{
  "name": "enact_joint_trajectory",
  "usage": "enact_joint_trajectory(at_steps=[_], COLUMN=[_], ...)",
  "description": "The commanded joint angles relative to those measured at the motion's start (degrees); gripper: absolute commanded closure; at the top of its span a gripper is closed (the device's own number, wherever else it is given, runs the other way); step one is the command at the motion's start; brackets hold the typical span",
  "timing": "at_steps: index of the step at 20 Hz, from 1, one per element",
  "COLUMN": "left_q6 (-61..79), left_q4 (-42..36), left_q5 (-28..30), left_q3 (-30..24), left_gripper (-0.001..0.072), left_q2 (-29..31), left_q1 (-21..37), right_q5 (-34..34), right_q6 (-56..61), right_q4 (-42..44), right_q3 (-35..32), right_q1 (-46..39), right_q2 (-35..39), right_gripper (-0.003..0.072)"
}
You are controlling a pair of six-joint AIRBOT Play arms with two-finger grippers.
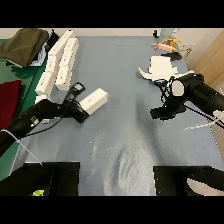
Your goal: Fold the box.
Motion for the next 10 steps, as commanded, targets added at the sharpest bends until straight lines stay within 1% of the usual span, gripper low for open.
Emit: enact_joint_trajectory(at_steps=[1, 2, 4, 7, 10], left_q6=[-21.14, -21.84, -22.34, -22.4, -23.85], left_q4=[11.47, 11.45, 11.47, 11.45, 11.45], left_q5=[-2.43, -1.95, -0.85, 2.8, 7.91], left_q3=[0.0, 0.0, 0.0, 0.0, 0.02], left_gripper=[0.02, 0.02, 0.0201, 0.02, 0.02], left_q2=[2.19, 1.77, 0.55, -1.86, -4.46], left_q1=[13.4, 15.72, 17.86, 18.01, 18.01], right_q5=[0.02, 0.02, 0.02, 0.02, 0.02], right_q6=[0.02, 0.04, 0.04, 0.02, 0.02], right_q4=[0.02, 0.02, 0.02, 0.02, 0.02], right_q3=[0.04, 0.04, 0.04, 0.04, 0.04], right_q1=[-0.02, -0.02, -0.02, -0.02, -0.02], right_q2=[-0.02, -0.02, -0.02, 0.0, -0.02], right_gripper=[0.0681, 0.0681, 0.0681, 0.0681, 0.0681])
